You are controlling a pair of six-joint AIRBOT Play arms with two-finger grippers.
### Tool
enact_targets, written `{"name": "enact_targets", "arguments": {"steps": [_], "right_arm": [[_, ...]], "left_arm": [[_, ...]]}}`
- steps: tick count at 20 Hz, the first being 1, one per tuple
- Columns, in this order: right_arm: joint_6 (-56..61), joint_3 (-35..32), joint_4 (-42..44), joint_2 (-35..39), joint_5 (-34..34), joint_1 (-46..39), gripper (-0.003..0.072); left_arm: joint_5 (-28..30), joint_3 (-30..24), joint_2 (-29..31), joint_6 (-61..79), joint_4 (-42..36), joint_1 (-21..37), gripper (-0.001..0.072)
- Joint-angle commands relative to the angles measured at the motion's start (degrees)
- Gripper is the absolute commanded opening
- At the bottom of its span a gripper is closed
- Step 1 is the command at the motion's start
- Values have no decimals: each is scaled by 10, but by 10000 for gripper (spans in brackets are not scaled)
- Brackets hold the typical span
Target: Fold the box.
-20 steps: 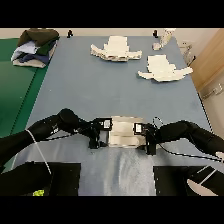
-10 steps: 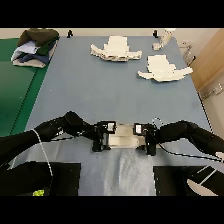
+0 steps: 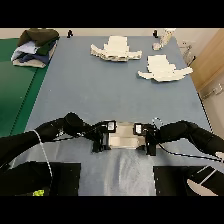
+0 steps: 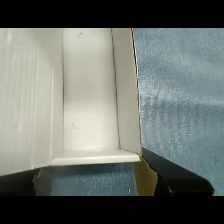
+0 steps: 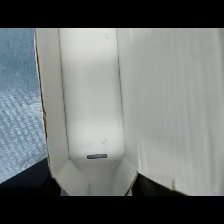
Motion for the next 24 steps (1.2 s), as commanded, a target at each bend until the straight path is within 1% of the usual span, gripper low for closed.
{"name": "enact_targets", "arguments": {"steps": [1, 7, 8, 9, 24], "right_arm": [[0, 0, 0, 0, 0, 0, 522], [0, 0, 0, 0, 0, 0, 522], [0, 0, 0, 0, 0, 0, 522], [0, 0, 0, 0, 0, 0, 522], [0, 0, 0, 0, 0, 0, 522]], "left_arm": [[3, -7, 0, -5, 0, 1, 692], [5, -9, 1, 3, -3, -11, 690], [9, -9, 0, 2, -3, -11, 610], [9, -9, 0, 3, -4, -11, 507], [7, -9, 1, 3, -3, -11, 503]]}}
